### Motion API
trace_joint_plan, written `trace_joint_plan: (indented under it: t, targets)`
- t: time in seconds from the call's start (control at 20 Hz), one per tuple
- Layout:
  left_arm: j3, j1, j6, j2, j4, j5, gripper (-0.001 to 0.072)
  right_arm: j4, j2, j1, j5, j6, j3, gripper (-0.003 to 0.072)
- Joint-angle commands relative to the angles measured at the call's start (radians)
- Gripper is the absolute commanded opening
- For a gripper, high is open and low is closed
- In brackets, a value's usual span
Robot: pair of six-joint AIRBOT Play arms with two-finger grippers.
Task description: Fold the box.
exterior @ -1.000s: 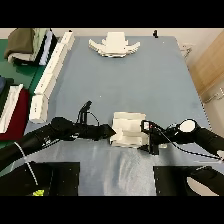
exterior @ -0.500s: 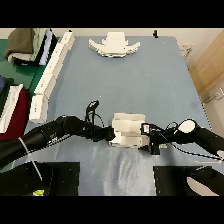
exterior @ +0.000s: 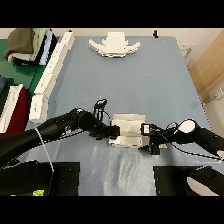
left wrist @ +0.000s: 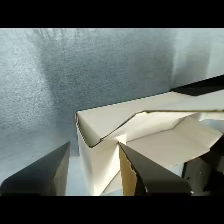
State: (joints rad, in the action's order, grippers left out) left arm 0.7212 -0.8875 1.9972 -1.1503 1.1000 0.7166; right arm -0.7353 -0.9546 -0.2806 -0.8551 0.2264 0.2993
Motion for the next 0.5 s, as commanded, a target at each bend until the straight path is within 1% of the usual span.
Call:
trace_joint_plan:
  t: [0.0,0.1,0.2,0.3,0.4,0.45]
  targets:
    - [0.063,-0.031,0.16,-0.016,0.164,0.104,0.0456,-0.001,0.0,-0.001,-0.001,0.002,0.001,0.0604]
    - [0.102,-0.061,0.238,-0.041,0.228,0.163,0.0443,-0.001,0.0,-0.001,-0.001,0.002,0.0,0.0604]
    - [0.129,-0.084,0.264,-0.077,0.232,0.192,0.0438,-0.001,0.0,-0.001,-0.001,0.002,0.001,0.0604]
    - [0.158,-0.106,0.285,-0.116,0.232,0.194,0.0438,-0.001,0.0,-0.001,0.0,0.002,0.001,0.0604]
    - [0.193,-0.122,0.309,-0.157,0.238,0.217,0.0438,-0.001,0.0,-0.001,0.0,0.002,0.001,0.0604]
    - [0.214,-0.126,0.319,-0.176,0.247,0.243,0.0416,-0.001,0.0,-0.001,0.0,0.002,0.001,0.0604]
